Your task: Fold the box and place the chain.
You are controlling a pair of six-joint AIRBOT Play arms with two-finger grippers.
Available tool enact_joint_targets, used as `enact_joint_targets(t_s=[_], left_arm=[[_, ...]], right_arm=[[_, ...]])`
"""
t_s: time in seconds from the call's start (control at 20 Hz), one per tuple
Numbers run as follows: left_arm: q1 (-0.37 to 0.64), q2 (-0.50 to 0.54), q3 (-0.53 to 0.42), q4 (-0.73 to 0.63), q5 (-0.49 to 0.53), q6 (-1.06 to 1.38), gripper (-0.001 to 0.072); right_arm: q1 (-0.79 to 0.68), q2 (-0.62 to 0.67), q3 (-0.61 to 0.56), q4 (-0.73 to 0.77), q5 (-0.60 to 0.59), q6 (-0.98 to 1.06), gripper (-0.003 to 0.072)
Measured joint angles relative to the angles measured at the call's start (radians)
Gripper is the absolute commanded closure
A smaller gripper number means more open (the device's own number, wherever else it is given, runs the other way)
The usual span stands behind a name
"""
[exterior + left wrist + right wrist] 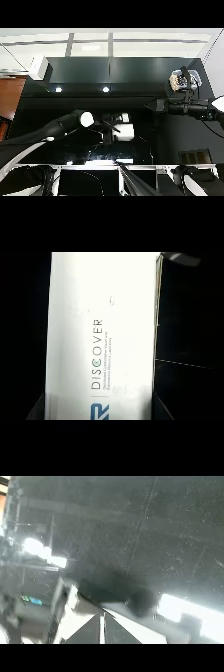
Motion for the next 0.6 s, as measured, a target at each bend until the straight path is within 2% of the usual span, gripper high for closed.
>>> enact_joint_targets(t_s=[0.15, 0.3, 0.45, 0.6], left_arm=[[0.124, 0.071, 0.002, 0.057, -0.06, -0.109, 0.032], [0.333, 0.134, 0.003, 0.139, -0.133, -0.188, 0.032], [0.624, 0.153, 0.011, 0.214, -0.166, -0.318, 0.0318], [0.906, 0.105, 0.064, 0.254, -0.188, -0.427, 0.0318]], right_arm=[[0.0, 0.0, 0.0, 0.0, 0.0, 0.0, 0.0649], [0.0, 0.0, 0.0, 0.0, 0.0, 0.0, 0.0649], [0.0, 0.0, 0.0, 0.0, 0.0, 0.0, 0.0649], [0.0, 0.0, 0.0, 0.0, -0.003, 0.0, 0.0649]])
